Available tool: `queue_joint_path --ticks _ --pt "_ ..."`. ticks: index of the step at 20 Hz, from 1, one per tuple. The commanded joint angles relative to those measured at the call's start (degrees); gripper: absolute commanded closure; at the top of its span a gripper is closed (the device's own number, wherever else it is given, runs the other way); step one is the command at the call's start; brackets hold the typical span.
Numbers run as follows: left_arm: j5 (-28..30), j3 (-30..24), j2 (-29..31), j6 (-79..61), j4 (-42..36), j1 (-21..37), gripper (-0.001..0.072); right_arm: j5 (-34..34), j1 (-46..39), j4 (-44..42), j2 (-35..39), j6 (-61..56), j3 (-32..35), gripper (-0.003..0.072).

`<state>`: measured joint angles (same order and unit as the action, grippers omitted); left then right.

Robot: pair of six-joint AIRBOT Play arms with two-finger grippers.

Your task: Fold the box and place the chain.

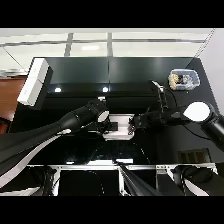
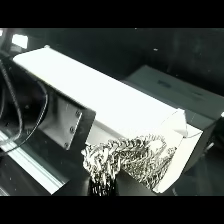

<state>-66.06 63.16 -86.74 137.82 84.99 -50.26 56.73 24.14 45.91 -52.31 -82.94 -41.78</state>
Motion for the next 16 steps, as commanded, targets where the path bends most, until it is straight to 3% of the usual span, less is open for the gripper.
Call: queue_joint_path --ticks 1,7,8,9,10,13,16 --pt "0.0 0.0 -0.02 0.0 0.0 0.07 0.0685 -1.77 0.22 -3.43 -0.39 -0.22 1.09 0.068" --pt "0.0 0.0 -0.02 0.0 0.0 0.07 0.0685 -5.05 4.31 -3.61 -4.42 -0.85 1.09 0.0673" --pt "-0.02 0.0 -0.02 0.0 0.0 0.07 0.0685 -5.55 4.68 -3.56 -4.94 -0.87 1.09 0.0606" --pt "-0.02 0.0 -0.02 -0.02 0.0 0.07 0.0685 -5.46 4.52 -3.26 -5.05 -1.16 1.09 0.0375" --pt "-0.02 0.0 -0.02 0.0 0.0 0.07 0.0685 -4.42 3.74 -2.49 -4.96 -1.33 1.05 0.0352" --pt "0.0 0.0 -0.02 0.0 0.02 0.07 0.0685 3.61 -1.75 2.82 -3.43 -1.27 1.07 0.0353" --pt "0.0 0.0 -0.02 0.0 0.0 0.07 0.0685 12.09 -9.09 17.25 1.4 -1.29 1.07 0.0353"
